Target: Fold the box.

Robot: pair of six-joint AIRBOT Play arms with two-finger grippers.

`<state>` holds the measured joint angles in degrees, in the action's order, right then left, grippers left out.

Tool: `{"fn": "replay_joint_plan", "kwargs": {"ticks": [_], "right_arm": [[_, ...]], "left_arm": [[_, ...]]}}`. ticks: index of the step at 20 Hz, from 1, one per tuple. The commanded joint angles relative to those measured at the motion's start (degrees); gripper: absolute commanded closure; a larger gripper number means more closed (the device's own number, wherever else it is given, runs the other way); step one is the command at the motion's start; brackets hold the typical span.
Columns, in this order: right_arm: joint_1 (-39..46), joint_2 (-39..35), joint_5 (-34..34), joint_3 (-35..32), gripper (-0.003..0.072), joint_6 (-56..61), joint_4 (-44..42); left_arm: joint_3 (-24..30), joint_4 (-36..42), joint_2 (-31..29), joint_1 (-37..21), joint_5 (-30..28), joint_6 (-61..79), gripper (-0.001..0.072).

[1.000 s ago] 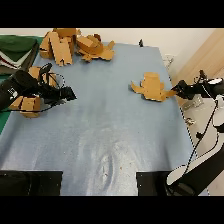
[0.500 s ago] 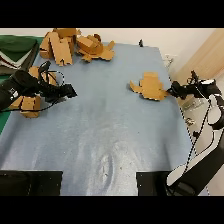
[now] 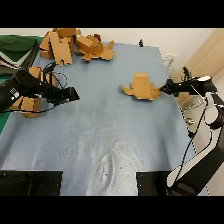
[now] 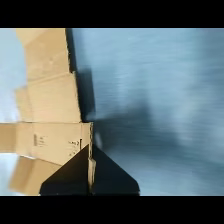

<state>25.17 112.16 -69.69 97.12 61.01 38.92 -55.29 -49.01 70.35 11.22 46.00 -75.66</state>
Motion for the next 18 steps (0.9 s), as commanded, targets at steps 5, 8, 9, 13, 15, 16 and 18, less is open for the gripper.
{"fn": "replay_joint_plan", "kwargs": {"ticks": [5,8,9,13,15,16,18], "right_arm": [[-13.5,-9.8,3.7,-13.8,0.0683,-6.0,-11.5],[-18.5,-16.4,8.1,-23.8,0.0683,-6.0,-11.7],[-19.8,-18.7,9.7,-27.5,0.0683,-6.0,-11.7],[-24.9,-29.9,19.4,-43.5,0.0683,-9.3,-12.0],[-27.3,-36.4,23.3,-51.6,0.0683,-11.3,-14.1],[-28.5,-39.7,25.3,-55.7,0.0683,-12.0,-15.6],[-30.9,-45.6,29.6,-63.3,0.0683,-12.0,-18.7]], "left_arm": [[0.3,-0.5,0.0,5.7,4.3,9.2,0.0021],[2.8,-0.5,0.0,5.4,4.0,9.0,0.0021],[4.1,-0.3,0.0,5.0,4.1,8.8,0.0021],[9.5,1.4,0.0,3.7,4.1,8.7,0.0367],[11.1,1.5,0.0,3.0,4.0,8.8,0.0477],[11.5,1.5,0.0,2.5,4.0,8.8,0.0477],[11.5,1.5,0.0,1.7,4.0,8.7,0.0477]]}}
